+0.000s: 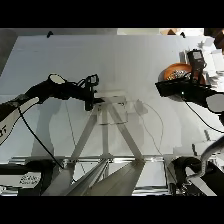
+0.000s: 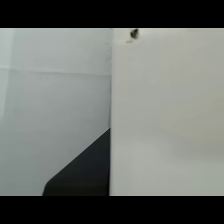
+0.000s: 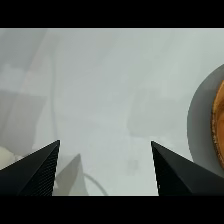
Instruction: Fold the box and place the chain.
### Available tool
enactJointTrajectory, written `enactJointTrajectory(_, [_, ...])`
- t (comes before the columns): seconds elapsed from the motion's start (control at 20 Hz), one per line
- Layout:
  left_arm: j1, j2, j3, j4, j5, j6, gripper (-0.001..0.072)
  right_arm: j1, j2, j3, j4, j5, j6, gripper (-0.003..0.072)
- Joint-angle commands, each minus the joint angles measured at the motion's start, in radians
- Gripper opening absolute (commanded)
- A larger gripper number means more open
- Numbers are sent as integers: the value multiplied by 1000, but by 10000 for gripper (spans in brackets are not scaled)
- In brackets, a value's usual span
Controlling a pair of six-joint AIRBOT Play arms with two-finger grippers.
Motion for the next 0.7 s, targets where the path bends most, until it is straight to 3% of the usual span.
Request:
enactJointTrajectory(0.0, [-1, -1, 0, 85, -13, -41, 0, -1, 0, 0, 1, 0, 0, 621])
enactJointTrajectory(0.3, [0, -1, 0, 127, -13, -22, 1, -1, 0, 0, 1, 0, 0, 621])
enactJointTrajectory(0.65, [0, -1, 0, 61, -31, 35, 1, -1, 0, 0, 1, 0, 0, 621])
